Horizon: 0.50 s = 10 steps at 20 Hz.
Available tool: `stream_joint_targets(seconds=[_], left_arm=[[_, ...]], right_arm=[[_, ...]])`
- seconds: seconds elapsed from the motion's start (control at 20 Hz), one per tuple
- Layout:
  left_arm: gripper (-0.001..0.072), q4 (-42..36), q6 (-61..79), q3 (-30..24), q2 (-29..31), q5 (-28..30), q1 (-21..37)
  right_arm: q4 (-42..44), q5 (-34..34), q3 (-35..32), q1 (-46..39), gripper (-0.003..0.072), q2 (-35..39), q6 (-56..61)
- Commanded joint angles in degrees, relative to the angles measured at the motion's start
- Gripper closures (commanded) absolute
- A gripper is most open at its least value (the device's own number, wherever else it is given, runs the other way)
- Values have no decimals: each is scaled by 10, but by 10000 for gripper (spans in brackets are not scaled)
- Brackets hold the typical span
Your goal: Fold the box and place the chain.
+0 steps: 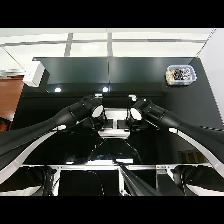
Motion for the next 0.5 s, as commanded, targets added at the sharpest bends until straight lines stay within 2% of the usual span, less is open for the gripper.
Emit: stream_joint_targets(seconds=[0.0,0.3,0.35,0.45], left_arm=[[683,-2,-1,0,0,0,0],[683,-2,-1,0,0,0,0],[683,-2,-1,0,0,0,0],[683,-2,-1,0,0,0,0]], right_arm=[[1,10,1,0,487,0,0],[-13,30,21,0,489,-14,1],[-16,34,21,0,550,-16,3],[-16,36,21,1,556,-19,8]])
